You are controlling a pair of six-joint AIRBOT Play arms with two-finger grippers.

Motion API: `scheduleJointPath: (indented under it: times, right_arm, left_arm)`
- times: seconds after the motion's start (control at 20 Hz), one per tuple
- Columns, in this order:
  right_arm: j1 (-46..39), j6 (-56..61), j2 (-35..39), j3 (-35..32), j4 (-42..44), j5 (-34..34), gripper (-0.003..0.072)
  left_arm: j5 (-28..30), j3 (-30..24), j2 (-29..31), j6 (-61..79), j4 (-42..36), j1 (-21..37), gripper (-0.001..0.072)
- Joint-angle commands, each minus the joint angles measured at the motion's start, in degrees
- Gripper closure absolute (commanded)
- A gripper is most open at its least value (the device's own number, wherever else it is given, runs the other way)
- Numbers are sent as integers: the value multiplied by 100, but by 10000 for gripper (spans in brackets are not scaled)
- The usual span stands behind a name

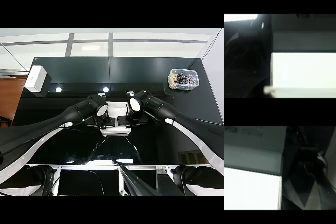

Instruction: Fold the box and place the chain.

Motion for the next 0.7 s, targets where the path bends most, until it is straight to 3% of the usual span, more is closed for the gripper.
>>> scheduleJointPath:
  times: [0.0,0.05,0.2,0.25,0.3,0.35,0.65]
  right_arm:
    - [4,39,-2,7,22,2,565]
    - [4,39,-2,7,22,2,672]
    - [4,44,-2,7,26,-20,670]
    - [-2,57,0,7,22,-20,619]
    - [-9,68,2,7,24,-15,444]
    - [-20,63,20,11,17,13,404]
    - [-223,-761,778,11,2,352,404]
  left_arm:
    - [-4,-2,-4,-22,-11,4,682]
    - [-4,-2,-4,-22,-13,4,682]
    - [-4,-2,-4,-22,-11,4,682]
    - [-4,-2,-4,-22,-11,4,682]
    - [-2,-2,-4,-22,-11,4,682]
    - [0,-2,-4,-20,-4,4,682]
    - [-17,-2,-4,-20,9,37,682]
